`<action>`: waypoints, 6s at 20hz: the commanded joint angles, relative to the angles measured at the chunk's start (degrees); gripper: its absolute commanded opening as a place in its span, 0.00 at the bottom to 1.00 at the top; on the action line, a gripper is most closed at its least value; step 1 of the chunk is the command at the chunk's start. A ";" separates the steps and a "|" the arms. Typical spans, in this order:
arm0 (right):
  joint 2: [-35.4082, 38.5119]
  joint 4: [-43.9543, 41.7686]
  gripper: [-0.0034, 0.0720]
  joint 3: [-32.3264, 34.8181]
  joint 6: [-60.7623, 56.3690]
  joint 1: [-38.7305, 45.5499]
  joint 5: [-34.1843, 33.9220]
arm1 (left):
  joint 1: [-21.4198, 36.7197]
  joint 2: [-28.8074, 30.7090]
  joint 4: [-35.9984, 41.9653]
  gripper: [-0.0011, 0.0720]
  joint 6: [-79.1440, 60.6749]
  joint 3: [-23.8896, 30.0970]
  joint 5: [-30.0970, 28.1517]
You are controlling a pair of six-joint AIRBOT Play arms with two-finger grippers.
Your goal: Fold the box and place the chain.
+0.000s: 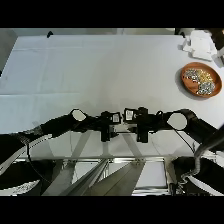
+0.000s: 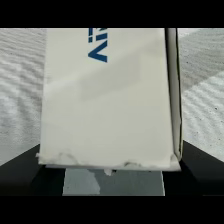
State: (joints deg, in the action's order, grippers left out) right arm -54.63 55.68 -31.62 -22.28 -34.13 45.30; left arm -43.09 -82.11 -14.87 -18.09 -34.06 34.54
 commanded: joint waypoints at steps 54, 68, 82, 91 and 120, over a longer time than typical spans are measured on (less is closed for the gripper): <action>9.01 -17.25 0.06 19.50 -0.13 -2.23 -14.10 | 0.02 0.04 0.07 0.45 0.09 0.00 -0.02; 9.99 -33.90 0.07 13.62 7.54 -2.23 -14.27 | 0.02 0.04 0.07 0.45 0.09 0.00 0.00; 0.31 -32.81 0.06 10.84 7.85 -2.23 -11.39 | 0.02 0.04 0.07 0.45 0.09 0.00 -0.02; -2.80 -29.70 0.07 10.84 6.62 -2.23 -8.79 | 0.02 0.04 0.04 0.45 0.09 0.00 -0.02; 5.88 23.19 0.07 1.51 -70.75 21.81 20.06 | 1.77 3.10 0.28 0.02 5.55 0.00 -2.64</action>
State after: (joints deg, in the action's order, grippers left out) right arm -48.80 75.40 -30.04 -89.27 -15.14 60.88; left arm -42.33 -80.82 -15.09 -16.53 -34.00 34.63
